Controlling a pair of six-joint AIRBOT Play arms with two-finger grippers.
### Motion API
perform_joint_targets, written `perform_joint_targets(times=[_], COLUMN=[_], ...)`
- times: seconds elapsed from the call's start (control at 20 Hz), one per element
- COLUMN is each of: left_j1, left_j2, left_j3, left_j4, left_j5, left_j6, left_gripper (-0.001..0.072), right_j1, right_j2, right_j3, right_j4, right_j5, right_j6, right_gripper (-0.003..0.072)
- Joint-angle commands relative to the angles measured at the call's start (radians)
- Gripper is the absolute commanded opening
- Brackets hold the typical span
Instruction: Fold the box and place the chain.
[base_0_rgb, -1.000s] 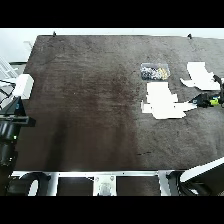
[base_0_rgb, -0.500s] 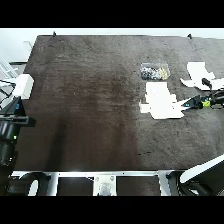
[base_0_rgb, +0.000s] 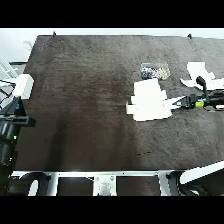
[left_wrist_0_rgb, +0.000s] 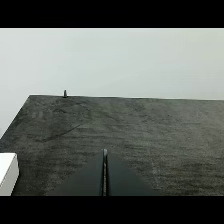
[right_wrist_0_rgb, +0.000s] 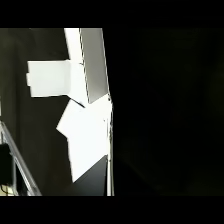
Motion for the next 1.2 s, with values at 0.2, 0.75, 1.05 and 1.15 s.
perform_joint_targets(times=[0.2,0.75,1.05,1.15], left_j1=[0.001,0.001,0.001,0.001], left_j2=[0.000,0.000,0.000,0.000], left_j3=[0.000,0.000,0.000,0.000], left_j4=[0.000,0.000,0.001,0.000], left_j5=[0.000,0.000,-0.010,-0.038], left_j6=[0.000,0.000,0.000,0.000], left_gripper=[0.0038,0.0038,0.0056,0.0697], right_j1=[0.344,0.560,0.583,0.585], right_j2=[0.192,0.079,0.032,0.032], right_j3=[-0.301,-0.119,-0.063,-0.064], right_j4=[0.198,0.209,0.167,0.164], right_j5=[-0.379,-0.671,-0.672,-0.672], right_j6=[0.043,0.061,0.016,0.016], right_gripper=[0.0007,0.0007,0.0007,0.0007])
